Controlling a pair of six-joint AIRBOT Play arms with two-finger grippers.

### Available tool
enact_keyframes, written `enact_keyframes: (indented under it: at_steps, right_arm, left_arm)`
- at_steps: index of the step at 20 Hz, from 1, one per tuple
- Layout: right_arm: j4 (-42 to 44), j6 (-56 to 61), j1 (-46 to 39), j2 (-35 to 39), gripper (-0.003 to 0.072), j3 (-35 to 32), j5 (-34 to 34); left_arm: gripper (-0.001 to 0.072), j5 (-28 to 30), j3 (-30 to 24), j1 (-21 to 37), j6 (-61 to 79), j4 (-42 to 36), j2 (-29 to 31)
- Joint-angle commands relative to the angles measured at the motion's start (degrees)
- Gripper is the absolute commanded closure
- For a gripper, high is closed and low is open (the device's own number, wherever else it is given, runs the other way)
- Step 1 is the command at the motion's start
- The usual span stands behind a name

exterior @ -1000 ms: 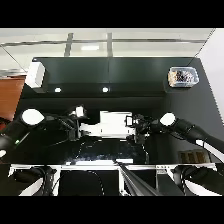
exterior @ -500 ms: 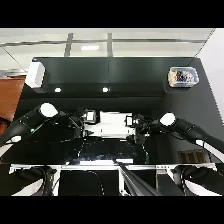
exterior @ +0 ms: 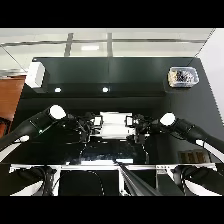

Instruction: Fold the box and place the chain.

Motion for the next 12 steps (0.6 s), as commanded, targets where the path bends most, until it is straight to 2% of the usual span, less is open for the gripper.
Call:
enact_keyframes:
  at_steps: [1, 6, 12]
  right_arm:
    - [0.0, 0.0, 0.0, 0.0, 0.0560, 0.0, 0.0]
    - [0.0, 0.0, 0.0, 0.0, 0.0560, 0.0, 0.0]
    - [0.0, 0.0, 0.0, 0.0, 0.0560, 0.0, 0.0]
  left_arm:
    - [0.0550, 1.7, 0.1, -0.6, -1.4, -1.9, -0.2]
    - [0.0549, 3.1, 0.1, -0.6, -2.8, -2.5, -0.4]
    - [0.0549, 3.1, 0.1, -0.6, -2.8, -9.2, -3.3]
